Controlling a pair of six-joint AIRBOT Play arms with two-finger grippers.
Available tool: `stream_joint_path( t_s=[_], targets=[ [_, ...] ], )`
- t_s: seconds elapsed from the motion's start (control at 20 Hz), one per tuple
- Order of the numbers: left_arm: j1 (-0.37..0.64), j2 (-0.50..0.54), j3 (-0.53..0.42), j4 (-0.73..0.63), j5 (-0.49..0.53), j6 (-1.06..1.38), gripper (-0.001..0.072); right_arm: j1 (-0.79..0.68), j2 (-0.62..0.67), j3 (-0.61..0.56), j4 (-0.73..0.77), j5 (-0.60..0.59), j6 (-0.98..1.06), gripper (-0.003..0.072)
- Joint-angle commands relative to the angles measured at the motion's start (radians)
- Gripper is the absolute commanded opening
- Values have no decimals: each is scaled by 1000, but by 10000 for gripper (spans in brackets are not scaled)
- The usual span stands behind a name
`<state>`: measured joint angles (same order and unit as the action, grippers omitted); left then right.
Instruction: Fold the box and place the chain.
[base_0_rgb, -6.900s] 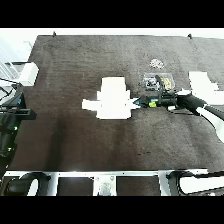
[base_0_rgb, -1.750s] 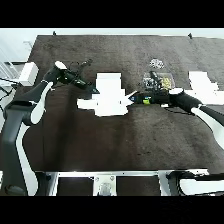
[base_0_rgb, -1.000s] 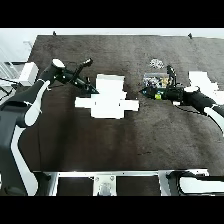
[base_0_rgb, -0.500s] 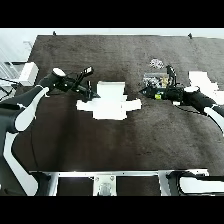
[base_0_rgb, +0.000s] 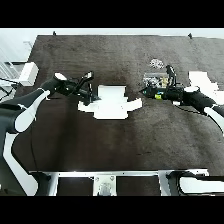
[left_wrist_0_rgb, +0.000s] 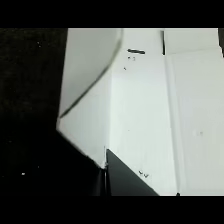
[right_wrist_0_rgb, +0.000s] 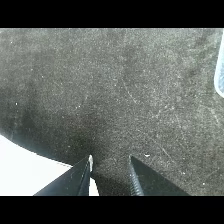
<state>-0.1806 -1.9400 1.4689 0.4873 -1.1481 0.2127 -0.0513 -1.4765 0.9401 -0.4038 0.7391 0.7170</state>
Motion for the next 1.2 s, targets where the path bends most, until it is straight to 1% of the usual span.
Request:
stream_joint_path(
  t_s=[0.0,0.1,0.15,0.3,0.75,0.85,0.9,1.05,1.1,1.15],
  targets=[
    [0,0,-13,-11,32,35,14,0,0,0,0,1,-8,305],
    [8,0,-13,-32,72,59,14,0,0,0,0,1,-8,305],
    [15,0,-14,-51,66,71,14,0,0,0,0,1,-8,305],
    [18,-5,-14,-26,63,84,14,0,0,0,1,1,-15,305],
    [17,-9,-14,-19,48,87,20,4,0,0,0,1,-29,306],
    [17,-9,-14,-19,48,87,20,4,0,0,3,5,-108,306],
    [17,-9,-14,-20,48,85,20,4,4,0,3,19,-148,306],
    [17,-9,-13,-19,48,84,21,6,47,0,3,126,-284,306],
    [17,-8,-13,-19,48,84,21,10,66,0,4,140,-287,308],
    [17,-8,-13,-19,48,84,21,14,85,0,4,152,-289,327]
  ],
)
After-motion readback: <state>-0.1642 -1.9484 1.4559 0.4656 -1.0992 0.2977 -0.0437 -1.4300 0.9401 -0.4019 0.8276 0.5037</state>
